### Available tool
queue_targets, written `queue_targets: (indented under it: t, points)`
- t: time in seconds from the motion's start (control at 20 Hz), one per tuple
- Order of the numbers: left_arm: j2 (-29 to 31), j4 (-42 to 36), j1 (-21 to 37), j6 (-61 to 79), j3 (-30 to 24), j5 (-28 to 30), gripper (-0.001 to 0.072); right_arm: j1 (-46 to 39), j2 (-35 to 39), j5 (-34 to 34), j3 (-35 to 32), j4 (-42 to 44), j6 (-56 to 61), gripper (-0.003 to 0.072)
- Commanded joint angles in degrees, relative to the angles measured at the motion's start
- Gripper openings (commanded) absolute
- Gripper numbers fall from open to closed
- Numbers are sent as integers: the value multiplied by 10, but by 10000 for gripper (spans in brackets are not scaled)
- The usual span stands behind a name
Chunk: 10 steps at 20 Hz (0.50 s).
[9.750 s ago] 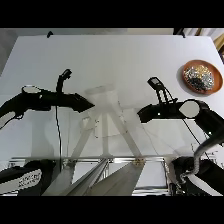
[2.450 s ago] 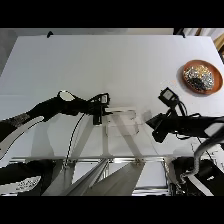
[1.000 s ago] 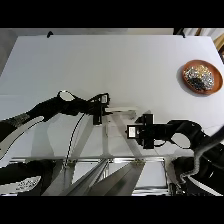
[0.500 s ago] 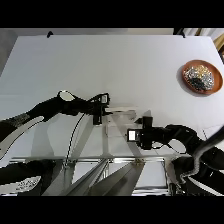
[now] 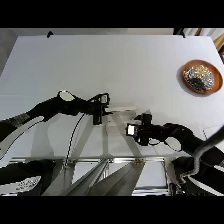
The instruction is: Fold the box and place the chain.
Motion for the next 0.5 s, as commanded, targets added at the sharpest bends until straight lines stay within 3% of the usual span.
queue_targets:
  t: [0.0,0.25,0.45]
  points:
    - [0,0,0,0,0,0,10,-25,-1,-15,0,5,0,691]
    - [0,0,0,0,0,0,10,-27,0,-1,24,20,0,691]
    - [0,0,0,0,0,0,10,-27,0,53,35,48,-3,691]
